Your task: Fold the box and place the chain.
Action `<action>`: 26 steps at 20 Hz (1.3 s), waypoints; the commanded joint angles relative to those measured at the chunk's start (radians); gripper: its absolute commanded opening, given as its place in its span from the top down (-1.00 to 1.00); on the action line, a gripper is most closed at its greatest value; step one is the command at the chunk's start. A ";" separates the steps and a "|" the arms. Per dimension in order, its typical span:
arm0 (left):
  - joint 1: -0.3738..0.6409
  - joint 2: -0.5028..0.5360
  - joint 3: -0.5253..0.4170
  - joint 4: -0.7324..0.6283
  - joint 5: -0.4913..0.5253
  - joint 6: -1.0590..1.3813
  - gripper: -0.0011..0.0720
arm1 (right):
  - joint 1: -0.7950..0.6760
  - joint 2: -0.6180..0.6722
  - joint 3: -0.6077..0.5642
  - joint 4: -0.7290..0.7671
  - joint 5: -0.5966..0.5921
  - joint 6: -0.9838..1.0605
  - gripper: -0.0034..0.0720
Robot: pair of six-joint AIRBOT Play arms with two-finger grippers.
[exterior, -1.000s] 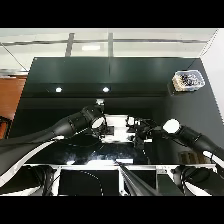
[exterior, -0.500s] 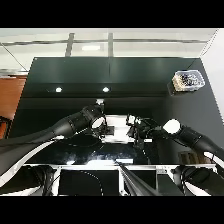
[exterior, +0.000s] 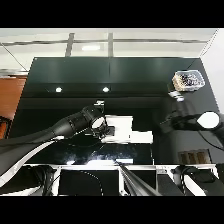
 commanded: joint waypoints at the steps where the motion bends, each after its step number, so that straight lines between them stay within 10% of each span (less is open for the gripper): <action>1: 0.001 0.000 0.000 0.001 0.000 0.000 0.89 | -0.270 0.026 -0.052 0.001 0.056 0.314 0.88; 17: 0.001 0.000 0.000 0.001 0.000 -0.001 0.89 | -0.072 -0.344 -0.192 0.678 0.178 -0.172 0.88; 23: 0.001 0.000 0.000 0.001 0.000 0.000 0.89 | -0.043 -0.344 -0.117 0.674 0.210 -0.265 0.82; 25: 0.001 0.000 0.000 0.001 0.000 -0.001 0.89 | -0.040 -0.344 -0.084 0.675 0.222 -0.264 -0.48; 26: 0.001 0.000 0.000 0.001 0.000 -0.001 0.89 | -0.031 -0.344 -0.071 0.677 0.230 -0.264 -0.63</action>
